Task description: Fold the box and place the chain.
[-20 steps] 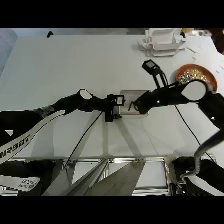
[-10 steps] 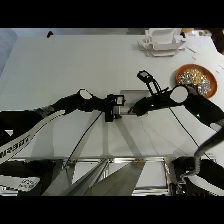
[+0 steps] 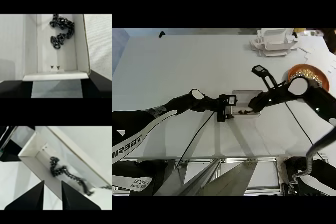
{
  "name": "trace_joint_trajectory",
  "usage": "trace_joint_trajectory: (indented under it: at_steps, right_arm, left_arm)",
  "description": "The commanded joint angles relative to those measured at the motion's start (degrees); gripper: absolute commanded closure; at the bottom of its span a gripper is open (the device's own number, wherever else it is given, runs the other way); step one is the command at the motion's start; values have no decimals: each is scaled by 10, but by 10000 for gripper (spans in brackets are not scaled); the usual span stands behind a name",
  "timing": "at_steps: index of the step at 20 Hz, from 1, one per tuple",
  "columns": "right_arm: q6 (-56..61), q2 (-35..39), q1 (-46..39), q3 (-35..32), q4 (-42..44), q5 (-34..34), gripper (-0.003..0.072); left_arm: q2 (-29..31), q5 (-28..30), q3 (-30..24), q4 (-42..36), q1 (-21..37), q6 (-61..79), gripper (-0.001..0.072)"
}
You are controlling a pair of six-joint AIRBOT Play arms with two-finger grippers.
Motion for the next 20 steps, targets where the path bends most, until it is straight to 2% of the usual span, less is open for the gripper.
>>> trace_joint_trajectory:
  at_steps: [1,4,8,10,12,20]
  right_arm:
    - [2,37,-47,33,-19,26,487]
    - [14,73,-109,33,-44,20,487]
    - [95,57,-168,29,-92,-31,486]
    - [117,34,-173,18,-115,-60,471]
    - [130,1,-172,7,-129,-79,336]
    - [189,-143,-172,5,-174,-83,339]
  left_arm:
    - [0,0,0,0,0,0,627]
    - [0,0,0,0,0,0,627]
    - [0,0,0,0,0,0,627]
    - [0,0,0,0,0,0,627]
    - [0,0,0,0,0,0,627]
    - [0,0,0,0,0,0,627]
